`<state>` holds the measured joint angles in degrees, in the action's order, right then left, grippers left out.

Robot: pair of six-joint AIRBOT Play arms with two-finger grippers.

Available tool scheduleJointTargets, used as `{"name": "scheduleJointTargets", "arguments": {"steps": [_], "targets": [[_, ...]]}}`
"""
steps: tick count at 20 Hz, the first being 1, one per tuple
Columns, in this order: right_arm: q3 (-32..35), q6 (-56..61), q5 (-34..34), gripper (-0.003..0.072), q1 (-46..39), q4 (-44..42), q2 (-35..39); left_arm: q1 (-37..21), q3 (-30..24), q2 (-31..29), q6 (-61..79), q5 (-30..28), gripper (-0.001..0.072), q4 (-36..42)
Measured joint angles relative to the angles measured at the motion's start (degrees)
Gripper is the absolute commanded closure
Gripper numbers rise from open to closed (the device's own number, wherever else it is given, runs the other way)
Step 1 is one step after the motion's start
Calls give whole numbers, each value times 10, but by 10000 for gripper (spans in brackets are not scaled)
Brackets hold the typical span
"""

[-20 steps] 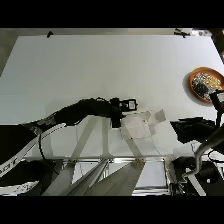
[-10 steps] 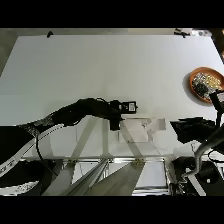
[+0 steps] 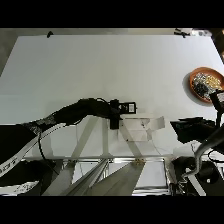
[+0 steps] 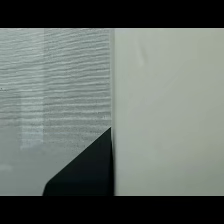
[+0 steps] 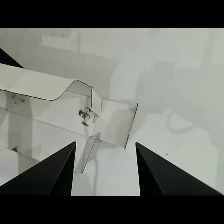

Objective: Fold the box and place the chain.

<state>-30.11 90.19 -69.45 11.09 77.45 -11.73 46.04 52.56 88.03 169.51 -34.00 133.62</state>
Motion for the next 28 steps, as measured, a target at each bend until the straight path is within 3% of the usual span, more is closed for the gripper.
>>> {"name": "scheduleJointTargets", "arguments": {"steps": [22, 28], "targets": [[0, -8, -5, 277, 0, 2, 0, 1, 0, 4, -52, -7, 700, -7], [0, -61, -40, 277, 0, 2, 0, 1, 0, 4, -54, -11, 700, -8]]}}
